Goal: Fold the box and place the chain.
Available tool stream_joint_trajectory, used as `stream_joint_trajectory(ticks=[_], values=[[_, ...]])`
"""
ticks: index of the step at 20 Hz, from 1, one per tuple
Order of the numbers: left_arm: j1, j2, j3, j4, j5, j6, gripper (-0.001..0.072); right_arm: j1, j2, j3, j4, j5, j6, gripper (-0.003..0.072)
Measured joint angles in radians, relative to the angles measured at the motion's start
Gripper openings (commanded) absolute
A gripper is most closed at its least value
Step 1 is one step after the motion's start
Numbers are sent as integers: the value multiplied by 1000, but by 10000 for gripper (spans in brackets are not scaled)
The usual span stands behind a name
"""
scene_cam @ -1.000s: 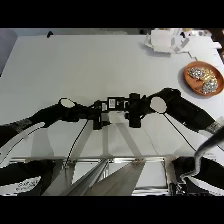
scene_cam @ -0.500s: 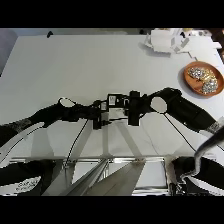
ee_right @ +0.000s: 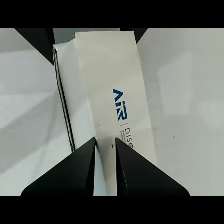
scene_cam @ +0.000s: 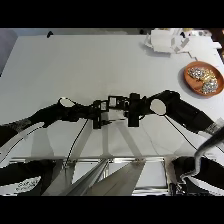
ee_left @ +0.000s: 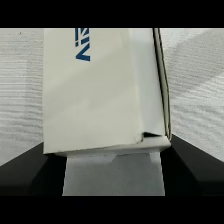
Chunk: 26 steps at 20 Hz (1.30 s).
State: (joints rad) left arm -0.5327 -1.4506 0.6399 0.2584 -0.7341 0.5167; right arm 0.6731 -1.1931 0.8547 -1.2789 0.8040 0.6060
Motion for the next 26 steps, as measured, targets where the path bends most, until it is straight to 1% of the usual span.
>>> stream_joint_trajectory(ticks=[26], values=[[0,0,0,0,-3,-1,113,0,14,-9,-12,-41,19,112]])
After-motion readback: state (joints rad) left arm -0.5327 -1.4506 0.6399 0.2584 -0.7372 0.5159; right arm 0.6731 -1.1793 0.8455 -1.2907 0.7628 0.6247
